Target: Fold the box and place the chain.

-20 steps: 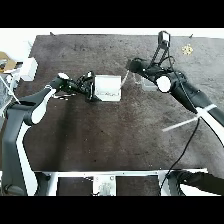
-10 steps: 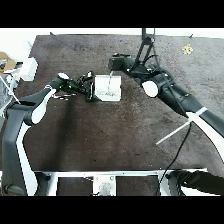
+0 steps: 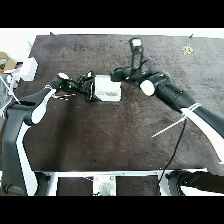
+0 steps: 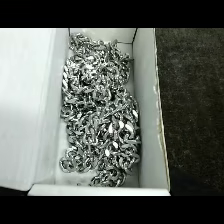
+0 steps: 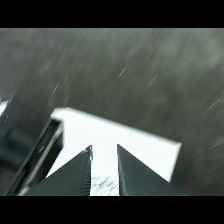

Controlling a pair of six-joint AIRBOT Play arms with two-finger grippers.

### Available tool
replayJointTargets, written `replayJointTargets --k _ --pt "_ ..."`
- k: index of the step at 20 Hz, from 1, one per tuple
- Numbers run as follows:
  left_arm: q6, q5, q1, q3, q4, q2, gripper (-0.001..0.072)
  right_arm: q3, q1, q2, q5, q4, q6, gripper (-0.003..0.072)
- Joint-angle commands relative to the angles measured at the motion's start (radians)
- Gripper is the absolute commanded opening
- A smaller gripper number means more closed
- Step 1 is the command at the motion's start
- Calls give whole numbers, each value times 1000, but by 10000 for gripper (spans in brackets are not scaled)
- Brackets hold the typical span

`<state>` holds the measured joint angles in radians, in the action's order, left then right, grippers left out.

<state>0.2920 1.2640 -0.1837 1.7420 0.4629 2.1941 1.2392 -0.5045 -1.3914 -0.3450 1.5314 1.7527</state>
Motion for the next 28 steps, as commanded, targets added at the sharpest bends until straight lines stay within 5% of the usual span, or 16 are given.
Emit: replayJointTargets --k 1,3,7,10,15,21,24,28 --pt "0 0 0 1 0 0 285 65 101 47 -91 -17 -165 128" --pt "0 0 0 1 0 0 285 137 187 2 -177 -154 -376 124" --pt "0 0 0 1 0 0 285 323 369 -239 -451 -762 -989 94" --pt "0 0 0 1 0 0 285 418 420 -413 -549 -1027 -1243 91" --pt "0 0 0 1 0 0 285 475 415 -577 -707 -1156 -1464 86" --pt "0 0 0 1 0 0 285 475 386 -574 -864 -1125 -1628 29" --pt "0 0 0 1 0 0 285 449 351 -531 -859 -1035 -1632 28" --pt "0 0 0 1 0 0 285 260 314 -417 -712 -1028 -1761 32"
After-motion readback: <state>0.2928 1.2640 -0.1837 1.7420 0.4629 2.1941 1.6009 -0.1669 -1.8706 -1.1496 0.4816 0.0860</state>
